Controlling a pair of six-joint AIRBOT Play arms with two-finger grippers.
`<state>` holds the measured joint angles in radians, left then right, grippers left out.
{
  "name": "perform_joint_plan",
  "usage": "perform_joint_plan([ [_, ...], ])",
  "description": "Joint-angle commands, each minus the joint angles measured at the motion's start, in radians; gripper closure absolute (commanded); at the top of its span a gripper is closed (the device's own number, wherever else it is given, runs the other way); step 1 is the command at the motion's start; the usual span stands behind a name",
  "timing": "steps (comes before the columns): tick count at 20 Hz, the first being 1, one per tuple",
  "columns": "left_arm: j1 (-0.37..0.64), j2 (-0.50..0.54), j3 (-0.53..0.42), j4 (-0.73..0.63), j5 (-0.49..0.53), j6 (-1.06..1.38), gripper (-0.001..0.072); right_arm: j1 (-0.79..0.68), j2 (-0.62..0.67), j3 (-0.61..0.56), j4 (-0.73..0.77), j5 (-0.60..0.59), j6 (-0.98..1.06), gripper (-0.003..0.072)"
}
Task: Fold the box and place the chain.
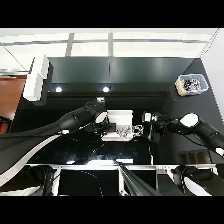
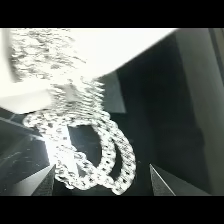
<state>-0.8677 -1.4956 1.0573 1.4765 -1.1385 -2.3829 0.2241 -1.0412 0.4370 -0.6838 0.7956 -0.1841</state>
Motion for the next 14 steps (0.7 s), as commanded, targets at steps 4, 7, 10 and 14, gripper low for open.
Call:
perform_joint_plan([
  [4, 0.001, 0.0, 0.0, 0.0, 0.0, 0.0, 0.068, 0.054, -0.024, 0.0, -0.006, -0.087, -0.079, -0.0019],
  [7, 0.001, 0.0, 0.0, 0.0, 0.001, 0.0, 0.068, 0.054, -0.029, 0.0, -0.004, -0.084, -0.079, -0.0019],
  [10, 0.001, 0.0, 0.0, 0.0, 0.0, 0.0, 0.068, 0.054, -0.054, 0.0, 0.0, -0.082, -0.078, -0.0018],
  [14, 0.001, 0.0, 0.0, 0.0, 0.0, 0.0, 0.068, 0.054, -0.057, 0.0, 0.0, -0.082, -0.065, -0.0018],
])
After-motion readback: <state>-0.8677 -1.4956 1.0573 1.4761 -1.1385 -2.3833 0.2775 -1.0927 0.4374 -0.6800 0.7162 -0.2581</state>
